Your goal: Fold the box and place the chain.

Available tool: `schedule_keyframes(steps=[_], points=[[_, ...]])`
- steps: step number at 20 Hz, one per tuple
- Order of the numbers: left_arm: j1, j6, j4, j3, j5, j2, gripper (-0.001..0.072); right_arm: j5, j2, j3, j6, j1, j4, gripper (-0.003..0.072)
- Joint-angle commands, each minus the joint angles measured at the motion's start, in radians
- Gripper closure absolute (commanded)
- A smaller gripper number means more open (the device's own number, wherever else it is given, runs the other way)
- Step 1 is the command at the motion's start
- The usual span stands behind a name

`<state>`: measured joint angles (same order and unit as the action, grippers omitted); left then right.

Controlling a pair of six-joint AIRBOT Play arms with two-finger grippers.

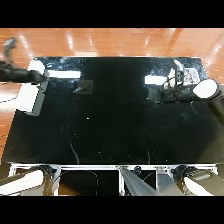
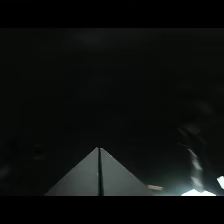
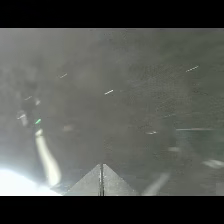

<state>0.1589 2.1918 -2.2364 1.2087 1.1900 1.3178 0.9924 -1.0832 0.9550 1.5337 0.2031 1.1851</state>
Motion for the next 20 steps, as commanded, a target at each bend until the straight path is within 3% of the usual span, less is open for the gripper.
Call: schedule_keyframes(steps=[1,3,5,8,10,13,20], points=[[-0.360,-0.151,0.088,-0.067,-0.110,-0.036,0.0685,0.129,0.000,0.108,0.257,-0.008,0.388,0.0656],[-0.522,-0.243,0.152,-0.125,-0.203,-0.024,0.0683,0.220,0.000,0.075,0.333,-0.034,0.448,0.0657],[-0.594,-0.332,0.250,-0.167,-0.206,-0.018,0.0683,0.225,0.001,0.014,0.348,-0.041,0.459,0.0656],[-0.556,-0.479,0.399,-0.181,-0.181,-0.024,0.0683,0.194,0.001,-0.006,0.348,-0.041,0.464,0.0657],[-0.523,-0.478,0.378,-0.181,-0.142,-0.052,0.0683,0.193,0.001,-0.006,0.348,-0.041,0.466,0.0657],[-0.526,-0.475,0.376,-0.181,-0.177,-0.093,0.0683,0.193,0.001,-0.006,0.348,-0.041,0.466,0.0657],[-0.528,-0.472,0.347,-0.181,-0.161,-0.092,0.0683,0.193,0.001,-0.006,0.348,-0.041,0.466,0.0657]])
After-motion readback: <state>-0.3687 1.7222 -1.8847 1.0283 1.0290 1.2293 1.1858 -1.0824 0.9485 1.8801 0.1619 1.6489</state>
